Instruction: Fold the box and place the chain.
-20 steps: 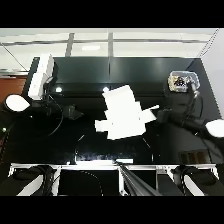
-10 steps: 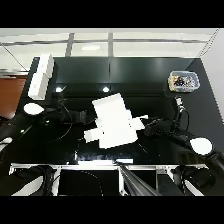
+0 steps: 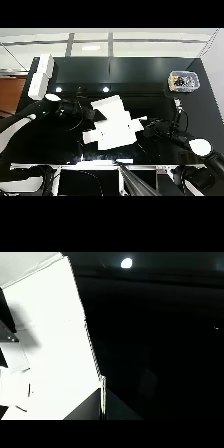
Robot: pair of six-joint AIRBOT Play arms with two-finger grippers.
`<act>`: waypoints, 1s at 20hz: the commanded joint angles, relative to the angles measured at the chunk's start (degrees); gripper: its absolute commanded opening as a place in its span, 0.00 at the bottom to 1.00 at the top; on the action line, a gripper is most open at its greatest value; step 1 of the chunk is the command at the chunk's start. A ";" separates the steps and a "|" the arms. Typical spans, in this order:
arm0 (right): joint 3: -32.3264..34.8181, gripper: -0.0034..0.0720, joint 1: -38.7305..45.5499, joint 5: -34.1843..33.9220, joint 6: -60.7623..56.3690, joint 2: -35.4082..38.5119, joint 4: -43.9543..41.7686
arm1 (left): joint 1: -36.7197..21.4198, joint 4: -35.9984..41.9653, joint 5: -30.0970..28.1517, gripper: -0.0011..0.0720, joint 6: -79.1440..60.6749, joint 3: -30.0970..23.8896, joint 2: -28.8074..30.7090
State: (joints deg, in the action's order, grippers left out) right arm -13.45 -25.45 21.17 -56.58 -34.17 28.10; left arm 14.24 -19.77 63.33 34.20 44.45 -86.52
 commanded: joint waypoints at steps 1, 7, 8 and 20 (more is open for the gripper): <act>0.00 0.07 -0.02 0.17 -0.02 0.02 0.02 | 1.55 -5.70 8.15 0.95 -1.95 4.83 -5.16; 0.00 0.07 -0.02 0.22 -0.02 0.02 0.04 | -1.31 -10.88 8.79 0.56 -1.88 5.62 -5.38; 0.00 0.07 -0.02 0.22 -0.02 0.02 0.04 | -2.03 -10.86 8.85 0.45 -1.88 5.62 -5.38; 0.00 0.07 -0.02 0.68 -0.02 0.02 0.07 | -2.84 -6.64 9.09 0.32 -2.97 5.62 -5.62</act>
